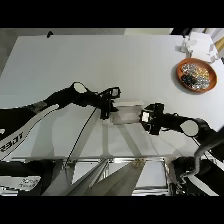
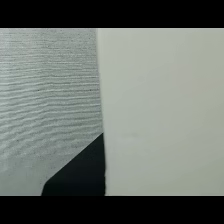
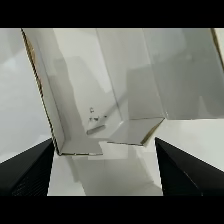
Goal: Fold the box and place the chain.
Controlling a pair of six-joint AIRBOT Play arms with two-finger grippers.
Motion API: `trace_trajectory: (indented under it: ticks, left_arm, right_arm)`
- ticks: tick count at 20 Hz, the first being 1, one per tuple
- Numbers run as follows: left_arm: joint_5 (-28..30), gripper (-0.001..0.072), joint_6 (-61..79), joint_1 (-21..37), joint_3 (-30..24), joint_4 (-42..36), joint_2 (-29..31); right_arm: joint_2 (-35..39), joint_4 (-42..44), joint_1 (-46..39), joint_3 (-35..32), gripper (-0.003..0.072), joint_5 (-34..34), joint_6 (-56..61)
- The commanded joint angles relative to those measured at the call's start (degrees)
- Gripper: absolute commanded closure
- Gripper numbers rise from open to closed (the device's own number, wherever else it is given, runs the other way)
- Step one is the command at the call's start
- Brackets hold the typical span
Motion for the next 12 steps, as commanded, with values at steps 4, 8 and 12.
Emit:
trace_trajectory:
  ticks: [4,8,12]
  left_arm:
    - [0.02,0.0699,0.02,-0.02,-0.02,0.02,0.02]
    - [0.00,0.0699,0.02,-0.02,-0.02,0.02,0.02]
    - [0.00,0.0699,0.02,-0.02,-0.02,0.02,0.02]
  right_arm:
    - [-9.60,4.83,-6.12,7.26,0.0010,6.91,-6.32]
    - [-13.90,6.40,-7.74,9.46,0.0010,10.21,-10.88]
    - [-15.32,10.88,-9.97,9.86,0.0009,10.82,-16.31]
